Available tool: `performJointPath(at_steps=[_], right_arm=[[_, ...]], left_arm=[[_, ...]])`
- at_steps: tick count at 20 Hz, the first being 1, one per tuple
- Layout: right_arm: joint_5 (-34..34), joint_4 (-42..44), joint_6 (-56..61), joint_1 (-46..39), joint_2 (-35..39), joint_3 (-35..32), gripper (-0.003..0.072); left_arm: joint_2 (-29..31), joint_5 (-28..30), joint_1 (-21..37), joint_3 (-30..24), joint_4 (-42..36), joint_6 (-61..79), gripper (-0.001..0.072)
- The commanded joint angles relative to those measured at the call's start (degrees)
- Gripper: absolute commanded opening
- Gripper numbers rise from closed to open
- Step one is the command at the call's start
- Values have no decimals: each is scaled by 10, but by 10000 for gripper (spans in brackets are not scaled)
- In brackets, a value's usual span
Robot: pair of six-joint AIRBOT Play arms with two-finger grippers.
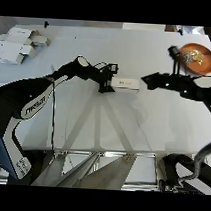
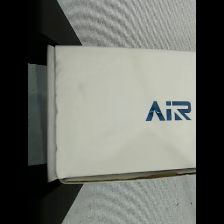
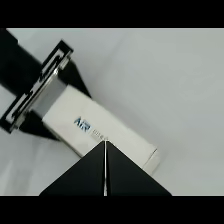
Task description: Fold the box and place the chain.
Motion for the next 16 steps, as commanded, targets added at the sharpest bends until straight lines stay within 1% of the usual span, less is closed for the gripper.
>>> performJointPath(at_steps=[1, 2, 5, 7, 8, 9, 12, 16], right_arm=[[-74, -57, 26, -28, 55, 48, 15], [-74, -100, 63, -42, 51, 76, 15], [-74, -289, 218, -78, 33, 157, 15], [-69, -402, 319, -95, 21, 193, 15], [-67, -438, 357, -101, 17, 201, 15], [-67, -458, 377, -102, 17, 201, 15], [-54, -456, 377, -102, 17, 201, 17], [-57, -456, 377, -102, 17, 201, 17]], left_arm=[[0, 0, 0, 0, 0, 0, 421], [0, 0, 0, 0, 0, 0, 421], [0, 0, 0, 0, 0, 0, 421], [0, 0, 0, 0, 0, 0, 421], [0, 0, 0, 0, 0, 0, 421], [0, 0, 0, 0, 0, 0, 421], [0, 0, 0, 0, 0, 0, 421], [0, 0, 0, 0, 0, 0, 421]])
